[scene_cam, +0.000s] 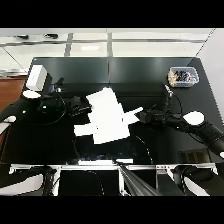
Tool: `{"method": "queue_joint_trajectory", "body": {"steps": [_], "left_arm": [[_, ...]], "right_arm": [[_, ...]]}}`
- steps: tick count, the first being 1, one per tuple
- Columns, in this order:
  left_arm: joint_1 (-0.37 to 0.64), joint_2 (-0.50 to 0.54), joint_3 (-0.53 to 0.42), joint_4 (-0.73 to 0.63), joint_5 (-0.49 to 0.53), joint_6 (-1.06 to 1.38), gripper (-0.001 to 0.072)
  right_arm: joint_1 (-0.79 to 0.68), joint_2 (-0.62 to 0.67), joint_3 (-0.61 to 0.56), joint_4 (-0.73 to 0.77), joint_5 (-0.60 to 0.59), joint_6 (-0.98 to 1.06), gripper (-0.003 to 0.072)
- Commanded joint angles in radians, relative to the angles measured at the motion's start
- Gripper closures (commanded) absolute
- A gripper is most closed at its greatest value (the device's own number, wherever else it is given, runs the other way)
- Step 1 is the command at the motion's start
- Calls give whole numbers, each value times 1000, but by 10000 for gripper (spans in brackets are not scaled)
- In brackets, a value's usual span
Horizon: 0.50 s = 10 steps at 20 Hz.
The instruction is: Fold the box and place the chain.
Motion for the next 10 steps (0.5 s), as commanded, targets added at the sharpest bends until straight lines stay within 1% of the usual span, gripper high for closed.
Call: {"method": "queue_joint_trajectory", "body": {"steps": [1,4,5,7,9,10], "left_arm": [[-19,-106,68,-42,-73,122,-4],[-48,-197,153,-40,-232,249,-3],[-50,-228,179,-37,-272,278,-3],[-50,-283,225,-37,-315,320,6],[-50,-340,277,-38,-406,375,21],[-55,-370,305,-36,-468,381,73]], "right_arm": [[2,1,0,0,1,2,672],[2,1,0,0,2,2,673],[2,1,0,0,2,2,673],[2,1,0,0,3,2,673],[2,1,0,0,2,2,672],[2,1,0,0,3,2,672]]}}
